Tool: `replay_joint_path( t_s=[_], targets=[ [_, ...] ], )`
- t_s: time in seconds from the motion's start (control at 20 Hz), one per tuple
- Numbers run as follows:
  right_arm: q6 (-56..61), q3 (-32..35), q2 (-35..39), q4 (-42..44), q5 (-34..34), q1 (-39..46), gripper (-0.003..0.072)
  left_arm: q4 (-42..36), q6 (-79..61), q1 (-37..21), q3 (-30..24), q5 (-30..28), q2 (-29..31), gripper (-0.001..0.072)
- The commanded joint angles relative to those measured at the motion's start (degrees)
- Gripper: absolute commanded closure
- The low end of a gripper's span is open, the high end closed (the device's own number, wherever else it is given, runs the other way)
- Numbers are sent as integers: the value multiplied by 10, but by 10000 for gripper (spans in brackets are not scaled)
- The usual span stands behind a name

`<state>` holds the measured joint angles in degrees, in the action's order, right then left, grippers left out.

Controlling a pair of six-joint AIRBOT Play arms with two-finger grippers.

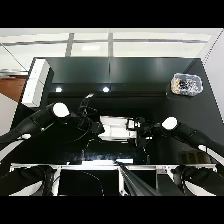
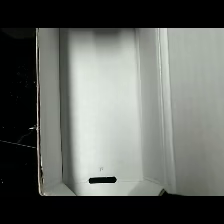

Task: Fold the box and place the chain.

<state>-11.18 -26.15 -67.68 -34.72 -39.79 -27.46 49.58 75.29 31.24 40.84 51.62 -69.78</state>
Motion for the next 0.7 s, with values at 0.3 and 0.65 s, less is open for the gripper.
replay_joint_path(
  t_s=[0.3,0.65],
  targets=[
    [0,0,0,0,0,0,213,278,375,120,80,13,-2,309],
    [0,0,0,0,0,0,213,297,452,150,81,26,-21,362]
  ],
)
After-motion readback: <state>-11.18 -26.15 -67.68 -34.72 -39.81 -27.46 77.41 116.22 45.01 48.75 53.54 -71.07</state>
